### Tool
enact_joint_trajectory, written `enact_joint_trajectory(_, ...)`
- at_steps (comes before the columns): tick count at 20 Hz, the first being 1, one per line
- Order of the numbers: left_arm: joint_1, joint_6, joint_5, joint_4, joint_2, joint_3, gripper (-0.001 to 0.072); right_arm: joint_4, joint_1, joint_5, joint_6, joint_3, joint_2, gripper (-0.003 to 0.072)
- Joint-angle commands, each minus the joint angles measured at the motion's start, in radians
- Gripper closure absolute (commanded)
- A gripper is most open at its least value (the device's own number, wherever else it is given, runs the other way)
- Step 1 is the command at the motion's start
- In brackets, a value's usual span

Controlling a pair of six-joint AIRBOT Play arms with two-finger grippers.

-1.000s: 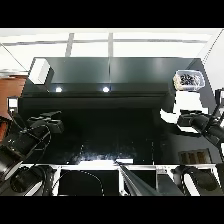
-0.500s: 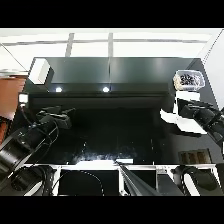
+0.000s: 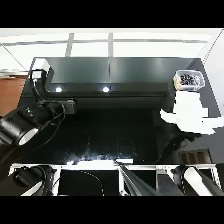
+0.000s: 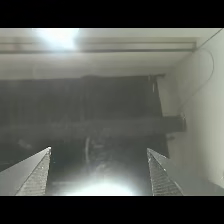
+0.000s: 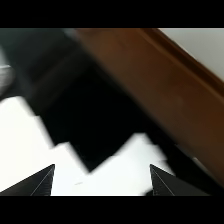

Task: Fold the box and place the chain.

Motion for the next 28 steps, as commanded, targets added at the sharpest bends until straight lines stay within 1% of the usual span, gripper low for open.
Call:
enact_joint_trajectory(1,0.0,-0.001,-0.022,-0.062,-0.062,0.059,-0.0003,0.072,-0.263,0.191,-0.068,0.158,-0.217,-0.0018)
enact_joint_trajectory(3,0.0,-0.001,-0.022,-0.072,-0.081,0.057,-0.0003,0.111,-0.333,0.172,-0.101,0.183,-0.278,-0.0018)
enact_joint_trajectory(4,0.0,-0.002,-0.016,-0.069,-0.091,0.053,-0.0003,0.232,-0.362,0.151,-0.216,0.205,-0.318,-0.0018)
enact_joint_trajectory(5,0.0,-0.002,-0.016,-0.068,-0.1,0.053,-0.0003,0.44,-0.384,0.175,-0.416,0.238,-0.369,-0.0018)
enact_joint_trajectory(6,0.0,-0.002,-0.014,-0.07,-0.106,0.053,-0.0003,0.626,-0.397,0.256,-0.621,0.274,-0.424,-0.0018)
enact_joint_trajectory(7,0.0,-0.013,-0.013,-0.073,-0.11,0.053,-0.0003,0.728,-0.399,0.358,-0.757,0.309,-0.48,-0.0018)
enact_joint_trajectory(8,0.0,-0.02,-0.012,-0.073,-0.113,0.053,-0.0003,0.737,-0.393,0.443,-0.8,0.339,-0.534,-0.0018)
enact_joint_trajectory(9,0.0,-0.02,-0.008,-0.074,-0.114,0.053,-0.0003,0.711,-0.384,0.503,-0.814,0.354,-0.578,-0.0018)
enact_joint_trajectory(11,0.0,-0.019,0.001,-0.08,-0.114,0.053,-0.0003,0.615,-0.359,0.586,-0.801,0.357,-0.648,-0.0018)
enact_joint_trajectory(12,0.0,-0.019,0.01,-0.08,-0.116,0.053,-0.0003,0.56,-0.346,0.604,-0.792,0.358,-0.668,-0.0018)
enact_joint_trajectory(13,0.0,-0.019,0.017,-0.08,-0.118,0.053,-0.0003,0.535,-0.337,0.596,-0.784,0.357,-0.677,-0.0018)
enact_joint_trajectory(16,0.0,-0.019,0.016,-0.085,-0.126,0.053,-0.0003,0.613,-0.329,0.591,-0.798,0.36,-0.678,-0.0017)
enact_joint_trajectory(18,0.0,-0.019,0.017,-0.084,-0.127,0.053,-0.0003,0.616,-0.324,0.625,-0.803,0.36,-0.678,-0.0015)
enact_joint_trajectory(20,0.0,-0.019,0.018,-0.08,-0.127,0.053,-0.0002,0.621,-0.323,0.659,-0.804,0.36,-0.678,0.0262)
enact_joint_trajectory(21,0.0,-0.019,0.019,-0.079,-0.127,0.053,-0.0002,0.621,-0.323,0.676,-0.804,0.36,-0.678,0.0373)
enact_joint_trajectory(22,0.0,-0.016,0.021,-0.078,-0.127,0.053,-0.0002,0.619,-0.318,0.7,-0.803,0.359,-0.677,0.0467)
enact_joint_trajectory(23,0.0,-0.014,0.024,-0.076,-0.127,0.053,-0.0002,0.619,-0.308,0.71,-0.804,0.354,-0.67,0.0529)
enact_joint_trajectory(24,0.0,-0.015,0.026,-0.076,-0.127,0.053,-0.0002,0.619,-0.294,0.709,-0.819,0.346,-0.659,0.0641)
enact_joint_trajectory(28,0.0,-0.015,0.032,-0.077,-0.127,0.053,-0.0002,0.634,-0.203,0.689,-0.87,0.283,-0.584,0.064)
